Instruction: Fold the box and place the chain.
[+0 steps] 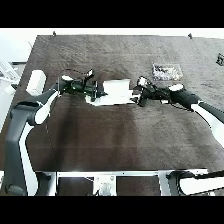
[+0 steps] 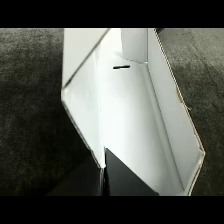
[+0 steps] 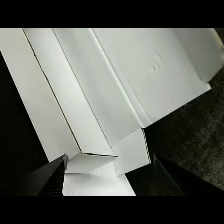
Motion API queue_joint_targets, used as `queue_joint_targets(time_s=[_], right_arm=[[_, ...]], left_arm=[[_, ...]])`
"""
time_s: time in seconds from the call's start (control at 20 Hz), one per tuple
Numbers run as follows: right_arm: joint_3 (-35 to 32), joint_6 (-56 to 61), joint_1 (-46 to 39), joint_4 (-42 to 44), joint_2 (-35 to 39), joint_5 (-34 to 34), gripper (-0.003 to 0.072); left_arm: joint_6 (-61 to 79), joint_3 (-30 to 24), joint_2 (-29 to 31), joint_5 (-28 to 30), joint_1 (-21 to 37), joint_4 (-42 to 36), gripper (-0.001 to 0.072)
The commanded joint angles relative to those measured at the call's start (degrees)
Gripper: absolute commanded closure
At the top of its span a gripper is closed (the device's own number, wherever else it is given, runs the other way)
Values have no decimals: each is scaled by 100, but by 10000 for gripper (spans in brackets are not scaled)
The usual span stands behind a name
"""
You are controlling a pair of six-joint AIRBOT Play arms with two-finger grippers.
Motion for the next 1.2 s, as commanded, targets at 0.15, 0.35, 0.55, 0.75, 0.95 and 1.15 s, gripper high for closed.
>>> queue_joint_targets(time_s=[0.15, 0.35, 0.55, 0.75, 0.95, 1.15], right_arm=[[262, -55, -262, 28, -334, 719, 42], [708, -50, -299, 46, -767, 1224, 42], [1189, -48, -304, 22, -1152, 1690, 42], [1386, -48, -304, -94, -1377, 2052, 42], [1386, -42, -297, -116, -1403, 2306, 42], [1386, 83, -297, -114, -1414, 2304, 43]], left_arm=[[2, 2, -2, 0, 0, 0, 688], [2, 2, -2, 0, 0, 0, 688], [2, 2, -2, 0, 0, 0, 688], [2, 2, -2, 0, 0, 0, 689], [2, 2, -2, 0, 0, 0, 688], [2, 2, -2, 0, 0, 0, 688]])
